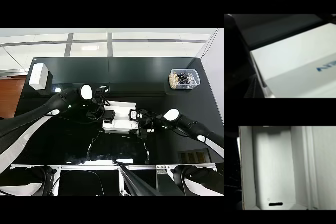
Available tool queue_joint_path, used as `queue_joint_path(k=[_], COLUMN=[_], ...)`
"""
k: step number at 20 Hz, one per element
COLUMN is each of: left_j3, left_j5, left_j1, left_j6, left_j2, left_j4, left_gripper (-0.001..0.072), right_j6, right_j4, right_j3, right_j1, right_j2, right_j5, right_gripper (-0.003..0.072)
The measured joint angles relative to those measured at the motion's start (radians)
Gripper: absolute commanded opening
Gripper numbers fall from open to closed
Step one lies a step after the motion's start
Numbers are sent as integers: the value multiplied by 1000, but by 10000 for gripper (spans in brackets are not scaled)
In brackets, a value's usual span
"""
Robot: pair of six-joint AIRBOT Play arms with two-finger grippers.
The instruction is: Fold the box and place the chain.
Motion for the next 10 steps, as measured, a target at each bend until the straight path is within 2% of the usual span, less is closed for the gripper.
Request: queue_joint_path(k=[3,7,10], left_j3=[1,10,30], left_j5=[7,12,12], left_j1=[-23,-66,-101], left_j6=[-87,-187,-279], left_j2=[-8,-27,-34], left_j4=[79,160,222], left_gripper=[481,408,407], right_j6=[0,0,0], right_j4=[0,0,0], right_j3=[0,0,0], right_j1=[0,0,0], right_j2=[0,0,0], right_j5=[0,0,0], right_gripper=[9,9,9])
